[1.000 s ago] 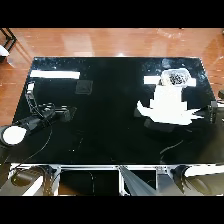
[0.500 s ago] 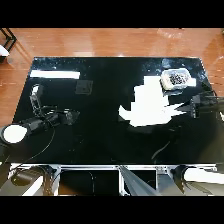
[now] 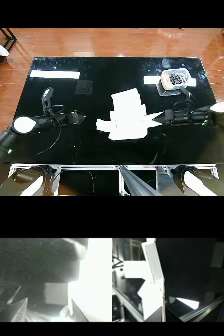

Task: Fold the box and place the chain.

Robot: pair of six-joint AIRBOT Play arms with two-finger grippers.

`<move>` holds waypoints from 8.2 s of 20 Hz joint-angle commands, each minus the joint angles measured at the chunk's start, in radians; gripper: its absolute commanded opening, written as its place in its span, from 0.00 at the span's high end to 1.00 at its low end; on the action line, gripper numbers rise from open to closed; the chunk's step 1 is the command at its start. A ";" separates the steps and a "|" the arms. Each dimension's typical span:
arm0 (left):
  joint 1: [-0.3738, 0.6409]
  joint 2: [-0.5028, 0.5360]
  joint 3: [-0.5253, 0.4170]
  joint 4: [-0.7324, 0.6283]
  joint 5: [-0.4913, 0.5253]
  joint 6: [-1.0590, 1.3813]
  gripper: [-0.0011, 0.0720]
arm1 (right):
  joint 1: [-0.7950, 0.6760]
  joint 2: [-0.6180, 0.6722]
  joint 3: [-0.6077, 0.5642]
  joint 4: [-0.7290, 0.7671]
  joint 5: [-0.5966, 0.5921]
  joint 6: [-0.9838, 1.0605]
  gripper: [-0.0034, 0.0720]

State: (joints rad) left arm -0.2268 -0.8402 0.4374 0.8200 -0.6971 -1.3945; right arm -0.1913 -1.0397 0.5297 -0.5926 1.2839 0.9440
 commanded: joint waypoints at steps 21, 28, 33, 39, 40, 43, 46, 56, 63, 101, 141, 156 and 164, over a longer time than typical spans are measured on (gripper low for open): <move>0.051 -0.671 0.254 -0.530 -0.551 1.140 0.12 | 0.361 0.148 -0.180 0.140 -0.264 -0.107 0.92; -0.007 -0.673 0.270 -0.460 -0.561 1.212 0.15 | 0.361 0.148 -0.181 0.139 -0.268 -0.107 0.92; -0.037 -0.675 0.271 -0.439 -0.518 1.238 0.28 | 0.361 0.148 -0.181 0.138 -0.268 -0.107 0.92; -0.040 -0.675 0.284 -0.444 -0.507 1.238 0.79 | 0.360 0.148 -0.181 0.117 -0.278 -0.068 0.48; -0.039 -0.675 0.284 -0.443 -0.509 1.238 0.89 | 0.359 0.148 -0.180 0.116 -0.291 -0.057 0.01; -0.039 -0.675 0.284 -0.443 -0.515 1.249 0.95 | 0.306 0.148 -0.156 0.047 -0.254 -0.058 0.03; -0.043 -0.671 0.285 -0.443 -0.507 1.313 0.96 | 0.194 0.148 -0.043 -0.153 -0.109 -0.059 0.03; -0.283 -0.442 0.317 -0.164 -0.068 1.476 0.96 | 0.137 0.148 0.052 -0.296 -0.052 -0.357 0.03; -0.293 -0.505 0.317 -0.180 -0.047 1.488 0.96 | 0.351 0.147 0.025 -0.300 -0.124 -0.567 0.03; -0.259 -0.554 0.320 -0.098 -0.168 1.444 0.96 | 0.907 0.059 -0.058 -0.301 -0.711 -0.619 0.03; -0.259 -0.554 0.320 -0.098 -0.167 1.431 0.95 | 0.668 -0.187 -0.002 0.026 -0.528 -1.149 0.03; -0.259 -0.554 0.320 -0.098 -0.145 1.431 0.95 | 0.674 -0.191 -0.018 0.061 -0.565 -1.152 0.03; -0.259 -0.554 0.320 -0.098 -0.146 1.431 0.95 | 0.717 -0.195 -0.018 0.013 -0.614 -1.106 0.03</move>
State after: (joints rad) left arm -0.4850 -1.3941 0.7559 0.7212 -0.8448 0.0372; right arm 0.5163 -1.2339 0.5117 -0.5636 0.6838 -0.1787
